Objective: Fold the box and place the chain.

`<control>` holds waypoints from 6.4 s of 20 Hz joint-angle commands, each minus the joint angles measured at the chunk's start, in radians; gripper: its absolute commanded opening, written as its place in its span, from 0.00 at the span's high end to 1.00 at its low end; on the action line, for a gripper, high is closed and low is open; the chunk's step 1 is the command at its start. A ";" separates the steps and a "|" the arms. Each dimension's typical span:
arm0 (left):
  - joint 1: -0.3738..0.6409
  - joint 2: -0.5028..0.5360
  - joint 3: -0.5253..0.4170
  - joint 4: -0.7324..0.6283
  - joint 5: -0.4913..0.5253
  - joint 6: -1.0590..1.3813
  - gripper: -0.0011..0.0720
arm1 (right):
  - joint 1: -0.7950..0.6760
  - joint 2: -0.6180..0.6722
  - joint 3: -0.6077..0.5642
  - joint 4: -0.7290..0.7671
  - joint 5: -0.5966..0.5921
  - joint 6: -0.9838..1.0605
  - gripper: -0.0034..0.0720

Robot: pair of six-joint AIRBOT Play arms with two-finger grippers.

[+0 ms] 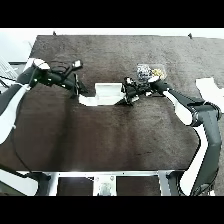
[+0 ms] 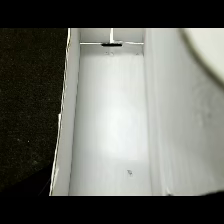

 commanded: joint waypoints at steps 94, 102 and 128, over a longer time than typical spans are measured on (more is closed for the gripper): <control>-0.280 -0.055 0.060 0.372 0.255 -1.528 0.46 | 0.000 -0.001 0.000 0.000 0.000 0.000 0.32; -0.323 -0.056 0.061 0.481 0.259 -1.665 0.46 | 0.000 -0.001 0.000 0.000 0.000 0.000 0.32; -0.410 -0.394 0.587 0.811 -0.236 -1.889 0.46 | 0.000 -0.001 0.000 0.000 0.000 0.000 0.32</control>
